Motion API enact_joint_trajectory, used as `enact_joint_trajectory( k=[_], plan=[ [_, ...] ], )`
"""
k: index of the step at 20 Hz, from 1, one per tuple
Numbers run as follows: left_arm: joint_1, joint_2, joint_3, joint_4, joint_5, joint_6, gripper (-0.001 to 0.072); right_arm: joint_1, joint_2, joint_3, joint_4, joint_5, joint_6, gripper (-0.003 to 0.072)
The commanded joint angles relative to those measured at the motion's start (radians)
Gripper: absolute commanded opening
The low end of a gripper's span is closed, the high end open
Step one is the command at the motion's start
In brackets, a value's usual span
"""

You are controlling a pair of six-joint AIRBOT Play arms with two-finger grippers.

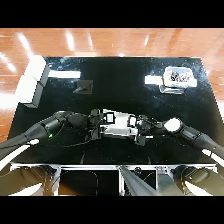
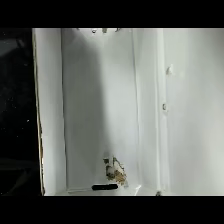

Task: Fold the box and place the chain.

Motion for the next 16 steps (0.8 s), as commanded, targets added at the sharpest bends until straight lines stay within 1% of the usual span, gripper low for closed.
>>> enact_joint_trajectory(
  k=[1,3,4,6,7,10,12,14,16],
  plan=[
    [0.000,-0.001,0.001,0.000,-0.010,0.000,0.0468,0.000,0.000,0.000,0.000,-0.001,0.000,0.0583],
    [0.000,-0.001,0.001,0.000,-0.007,-0.001,0.0466,0.000,0.000,0.000,0.000,-0.001,0.000,0.0583],
    [0.000,0.000,0.001,0.001,-0.006,-0.016,0.0423,0.000,0.000,0.000,0.000,-0.001,0.000,0.0583],
    [0.001,0.004,0.003,0.005,-0.006,-0.080,0.0082,0.000,0.000,0.000,0.000,-0.001,0.000,0.0584],
    [0.001,0.010,0.003,0.009,-0.002,-0.107,0.0031,0.000,0.000,0.000,0.000,-0.001,0.000,0.0583],
    [0.001,0.043,0.003,0.038,-0.005,-0.172,0.0029,0.000,0.000,0.000,0.000,-0.001,0.000,0.0583],
    [0.001,0.077,0.003,0.127,-0.006,-0.272,0.0029,0.000,0.000,0.000,0.000,-0.001,0.000,0.0583],
    [0.001,0.119,0.003,0.248,0.003,-0.406,0.0029,0.000,0.000,0.000,0.000,-0.001,0.000,0.0583],
    [0.006,0.164,0.003,0.349,0.041,-0.525,0.0029,0.000,0.000,0.000,0.000,-0.001,0.000,0.0583]
  ],
)
